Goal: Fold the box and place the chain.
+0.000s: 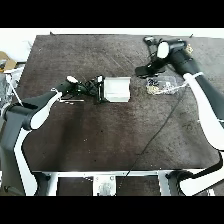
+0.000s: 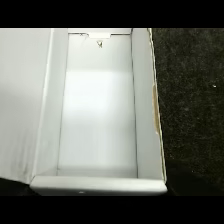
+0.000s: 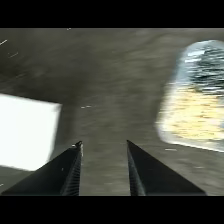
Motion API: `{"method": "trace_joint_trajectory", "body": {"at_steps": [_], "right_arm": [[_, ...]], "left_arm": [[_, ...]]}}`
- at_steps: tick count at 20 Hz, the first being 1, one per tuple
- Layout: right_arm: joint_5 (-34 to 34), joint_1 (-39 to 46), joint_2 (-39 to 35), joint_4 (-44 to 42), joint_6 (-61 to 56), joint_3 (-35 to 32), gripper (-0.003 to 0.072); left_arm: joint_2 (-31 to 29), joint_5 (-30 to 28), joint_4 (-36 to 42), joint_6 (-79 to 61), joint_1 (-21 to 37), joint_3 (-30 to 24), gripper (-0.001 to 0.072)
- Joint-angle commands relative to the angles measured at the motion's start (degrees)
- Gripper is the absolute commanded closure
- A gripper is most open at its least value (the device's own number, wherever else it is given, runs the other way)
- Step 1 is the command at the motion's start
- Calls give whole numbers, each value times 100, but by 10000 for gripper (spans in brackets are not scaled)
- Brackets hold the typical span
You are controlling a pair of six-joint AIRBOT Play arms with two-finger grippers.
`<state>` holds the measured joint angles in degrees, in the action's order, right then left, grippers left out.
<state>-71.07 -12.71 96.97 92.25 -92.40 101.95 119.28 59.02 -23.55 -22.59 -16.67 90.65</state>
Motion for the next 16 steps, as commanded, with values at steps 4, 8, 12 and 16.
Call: {"method": "trace_joint_trajectory", "body": {"at_steps": [4,8,12,16], "right_arm": [[-31,1169,157,-48,120,-190,369],[-52,1333,702,-404,402,-323,370],[225,1327,909,-669,579,-334,547],[297,1325,951,-680,605,-334,402]], "left_arm": [[0,-2,0,2,0,0,440],[0,-2,0,2,0,0,440],[0,-4,0,2,0,0,440],[0,-4,0,2,0,0,440]]}}
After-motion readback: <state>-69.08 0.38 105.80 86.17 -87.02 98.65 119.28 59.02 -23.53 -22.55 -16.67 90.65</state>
